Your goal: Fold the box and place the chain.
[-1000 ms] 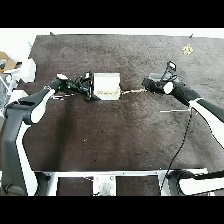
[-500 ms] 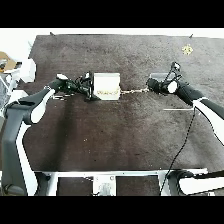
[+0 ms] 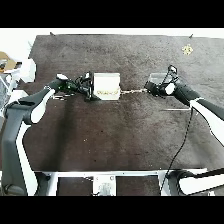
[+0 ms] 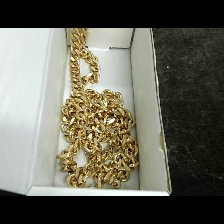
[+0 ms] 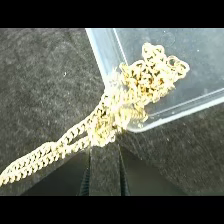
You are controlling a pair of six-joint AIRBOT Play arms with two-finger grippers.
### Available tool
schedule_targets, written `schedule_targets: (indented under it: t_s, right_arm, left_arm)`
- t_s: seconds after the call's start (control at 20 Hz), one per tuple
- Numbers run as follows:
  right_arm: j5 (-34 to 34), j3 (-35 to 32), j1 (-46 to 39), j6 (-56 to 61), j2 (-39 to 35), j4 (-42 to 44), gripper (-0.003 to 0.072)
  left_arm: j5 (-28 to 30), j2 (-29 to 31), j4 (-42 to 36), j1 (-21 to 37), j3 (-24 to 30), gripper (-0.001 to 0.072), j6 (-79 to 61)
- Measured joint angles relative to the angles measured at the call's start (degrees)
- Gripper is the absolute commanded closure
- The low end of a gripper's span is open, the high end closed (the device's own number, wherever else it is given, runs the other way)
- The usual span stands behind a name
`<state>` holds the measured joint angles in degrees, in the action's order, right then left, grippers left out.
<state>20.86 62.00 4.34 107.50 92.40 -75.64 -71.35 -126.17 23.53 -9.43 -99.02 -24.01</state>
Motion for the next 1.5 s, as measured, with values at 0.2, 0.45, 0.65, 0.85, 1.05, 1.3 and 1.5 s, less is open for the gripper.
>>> schedule_targets:
  t_s: [0.2,0.45,0.65,0.85,1.05,1.3,1.5]
  right_arm:
    - [-3.5,0.0,0.3,0.0,1.0,1.1,0.0557]
    - [-4.9,0.0,0.4,0.0,1.3,1.5,0.0683]
    - [-5.2,0.0,0.8,0.2,1.0,1.5,0.0684]
    - [-5.3,0.0,2.5,0.2,-1.2,1.2,0.0684]
    - [-5.5,0.0,5.4,0.1,-5.4,-0.2,0.0684]
    - [-8.3,0.0,9.7,0.0,-12.0,-1.3,0.0684]
    - [-14.0,0.0,13.6,-0.9,-17.1,-1.7,0.0684]
  left_arm:
    - [0.0,0.0,0.0,0.0,0.0,0.0352,0.0]
    - [0.0,0.0,0.0,0.0,0.0,0.0352,0.0]
    - [0.0,0.0,0.0,0.0,0.0,0.0352,0.0]
    - [0.0,0.0,0.0,0.0,0.0,0.0352,0.0]
    - [0.0,0.0,0.0,0.0,0.0,0.0352,0.0]
    - [0.0,0.0,0.0,0.0,0.0,0.0352,0.0]
    - [0.0,0.0,0.0,0.0,0.0,0.0352,0.0]
